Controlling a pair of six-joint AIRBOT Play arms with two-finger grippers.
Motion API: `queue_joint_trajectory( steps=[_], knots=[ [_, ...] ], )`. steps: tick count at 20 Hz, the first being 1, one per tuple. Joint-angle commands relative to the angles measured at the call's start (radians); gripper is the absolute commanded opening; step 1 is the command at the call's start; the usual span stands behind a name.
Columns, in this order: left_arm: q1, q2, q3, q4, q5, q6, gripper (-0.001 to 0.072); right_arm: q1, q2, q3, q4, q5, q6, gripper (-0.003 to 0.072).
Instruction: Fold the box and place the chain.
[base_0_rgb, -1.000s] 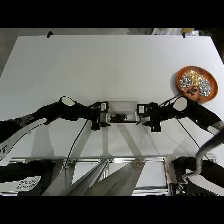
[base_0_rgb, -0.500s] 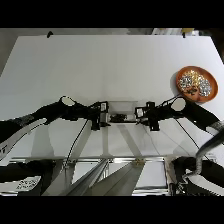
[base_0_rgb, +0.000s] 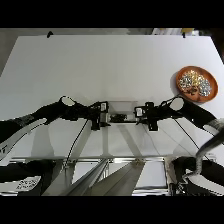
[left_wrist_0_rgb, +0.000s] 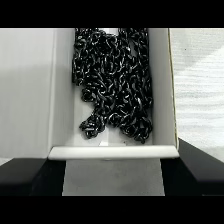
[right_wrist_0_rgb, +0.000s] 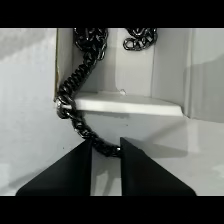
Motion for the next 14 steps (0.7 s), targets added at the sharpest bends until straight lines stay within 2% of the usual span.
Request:
queue_joint_trajectory(
  steps=[1,3,7,14],
  knots=[
    [0.0,0.001,0.0,0.0,0.0,0.0,0.001,0.001,-0.011,-0.001,-0.021,0.011,0.0,0.015],
    [0.0,0.001,0.0,0.0,0.0,0.0,0.001,0.001,-0.007,-0.001,-0.068,0.045,0.003,0.0024],
    [0.0,0.001,0.0,0.0,0.0,0.0,0.001,0.001,0.034,-0.001,-0.152,0.066,0.063,0.0022],
    [0.0,0.001,0.0,0.0,0.0,0.0,0.001,0.001,0.1,0.0,-0.156,0.111,0.063,0.0022]
  ],
)
